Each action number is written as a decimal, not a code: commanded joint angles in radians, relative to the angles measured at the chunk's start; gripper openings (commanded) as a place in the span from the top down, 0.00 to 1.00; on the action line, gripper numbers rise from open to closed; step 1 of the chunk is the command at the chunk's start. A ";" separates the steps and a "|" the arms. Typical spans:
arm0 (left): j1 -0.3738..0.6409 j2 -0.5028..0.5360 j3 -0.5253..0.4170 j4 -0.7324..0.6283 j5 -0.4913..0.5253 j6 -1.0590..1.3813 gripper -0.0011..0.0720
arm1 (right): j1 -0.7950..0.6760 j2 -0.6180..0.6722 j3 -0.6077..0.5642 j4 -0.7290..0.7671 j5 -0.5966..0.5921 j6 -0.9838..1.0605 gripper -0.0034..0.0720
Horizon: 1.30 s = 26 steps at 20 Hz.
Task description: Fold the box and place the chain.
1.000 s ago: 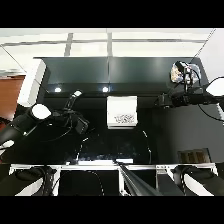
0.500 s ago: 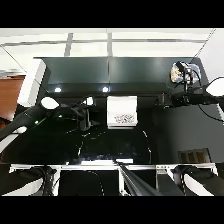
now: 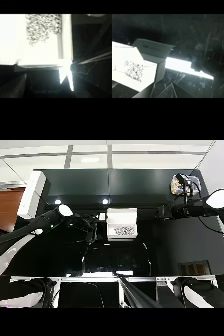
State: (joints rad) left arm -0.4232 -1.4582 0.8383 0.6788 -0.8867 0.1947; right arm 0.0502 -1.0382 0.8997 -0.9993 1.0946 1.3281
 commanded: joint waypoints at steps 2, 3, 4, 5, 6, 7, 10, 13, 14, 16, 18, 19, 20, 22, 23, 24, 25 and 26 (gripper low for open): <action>-0.020 -0.019 0.013 -0.032 0.004 -0.020 0.01 | 0.001 0.000 0.000 0.000 0.000 0.000 0.61; -0.022 -0.022 0.014 -0.041 0.018 -0.020 0.01 | 0.001 0.000 0.000 0.000 -0.002 0.000 0.61; -0.022 -0.025 0.014 -0.054 0.019 -0.020 0.01 | 0.001 0.000 0.000 0.000 -0.004 0.000 0.61; -0.022 -0.031 0.017 -0.063 0.018 -0.020 0.01 | 0.001 0.000 0.000 0.000 -0.008 0.000 0.61; -0.024 -0.034 0.019 -0.063 0.019 -0.020 0.01 | 0.001 0.000 0.000 0.000 -0.011 0.000 0.61; -0.026 -0.034 0.019 -0.063 0.027 -0.019 0.01 | 0.001 0.000 0.000 0.000 -0.013 0.000 0.61; -0.026 -0.034 0.019 -0.063 0.053 -0.020 0.01 | 0.001 0.000 0.000 0.000 -0.023 0.000 0.61; -0.028 -0.036 0.019 -0.067 0.074 -0.021 0.01 | 0.001 0.000 0.000 0.000 -0.028 0.000 0.61; -0.028 -0.037 0.020 -0.067 0.074 -0.021 0.01 | 0.001 0.000 0.000 0.000 -0.030 0.000 0.61; -0.028 -0.037 0.020 -0.066 0.068 -0.016 0.01 | 0.001 0.000 0.000 0.000 -0.034 0.000 0.61; -0.029 -0.037 0.020 -0.067 0.064 -0.007 0.01 | 0.001 0.000 0.000 0.000 -0.040 0.000 0.61; -0.033 -0.037 0.021 -0.067 0.064 -0.003 0.01 | 0.001 0.000 0.000 0.000 -0.042 0.000 0.61; -0.035 -0.037 0.024 -0.074 0.063 0.016 0.01 | 0.001 -0.001 0.000 0.000 -0.045 0.000 0.61; -0.045 -0.039 0.026 -0.132 0.063 0.057 0.01 | 0.001 -0.002 0.000 0.000 -0.046 0.000 0.61; -0.051 -0.039 0.027 -0.142 0.071 0.068 0.01 | 0.001 -0.002 0.000 0.000 -0.046 0.000 0.61; -0.057 -0.040 0.027 -0.141 0.074 0.068 0.01 | 0.001 -0.002 0.000 0.000 -0.046 0.000 0.61; -0.057 -0.040 0.027 -0.138 0.074 0.068 0.01 | 0.001 -0.002 0.000 0.000 -0.047 0.000 0.61; -0.057 -0.041 0.028 -0.138 0.074 0.067 0.02 | 0.001 -0.002 0.000 0.000 -0.050 0.000 0.61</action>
State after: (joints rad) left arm -0.4740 -1.4979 0.8646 0.5579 -0.8177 0.2432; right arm 0.0502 -1.0389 0.8997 -0.9993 1.0500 1.3281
